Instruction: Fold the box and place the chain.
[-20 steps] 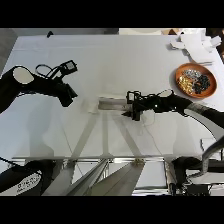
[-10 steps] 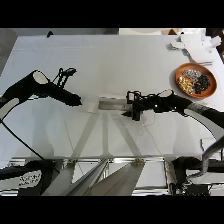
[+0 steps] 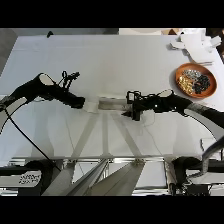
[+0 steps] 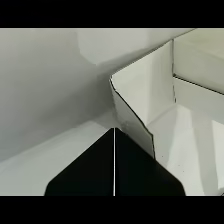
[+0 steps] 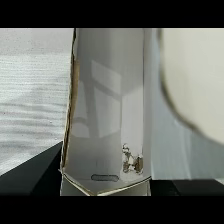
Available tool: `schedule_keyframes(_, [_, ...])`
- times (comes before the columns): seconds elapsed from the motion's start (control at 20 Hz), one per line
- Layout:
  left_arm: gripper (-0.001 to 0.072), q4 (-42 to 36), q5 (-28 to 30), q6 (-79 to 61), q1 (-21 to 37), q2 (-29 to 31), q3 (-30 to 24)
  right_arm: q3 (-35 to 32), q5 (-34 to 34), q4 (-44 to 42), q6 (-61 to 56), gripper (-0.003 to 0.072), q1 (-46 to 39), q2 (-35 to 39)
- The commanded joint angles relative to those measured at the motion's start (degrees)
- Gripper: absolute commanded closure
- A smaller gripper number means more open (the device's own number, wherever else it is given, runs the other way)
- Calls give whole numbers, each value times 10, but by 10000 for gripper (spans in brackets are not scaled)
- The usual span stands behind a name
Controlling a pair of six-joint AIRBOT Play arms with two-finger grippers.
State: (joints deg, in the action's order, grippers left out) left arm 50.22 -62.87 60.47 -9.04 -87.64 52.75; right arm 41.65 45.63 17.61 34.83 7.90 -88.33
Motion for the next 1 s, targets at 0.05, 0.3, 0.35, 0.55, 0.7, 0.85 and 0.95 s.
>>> schedule_keyframes(0.05, [705, -92, -43, -37, -6, -4, -3, 0, 0, 0, 0, 299, 0, 0])
schedule_keyframes(0.3, [542, -137, -37, -56, -7, -4, -3, 0, 0, 0, 0, 299, 0, 0])
schedule_keyframes(0.35, [512, -137, -38, -56, -7, -4, -3, 0, 0, 0, 0, 299, 0, 0])
schedule_keyframes(0.55, [476, -137, -39, -50, -7, 6, -3, 0, 0, 0, 0, 299, 0, 0])
schedule_keyframes(0.7, [464, -137, -36, -50, -7, 11, -3, 0, 0, 0, 0, 299, 0, 0])
schedule_keyframes(0.85, [373, -138, -38, -50, -7, 11, -3, 0, 0, 0, 0, 299, 0, 0])
schedule_keyframes(0.95, [369, -151, -38, -53, -7, 11, -3, 0, 0, 0, 0, 299, 0, 0])
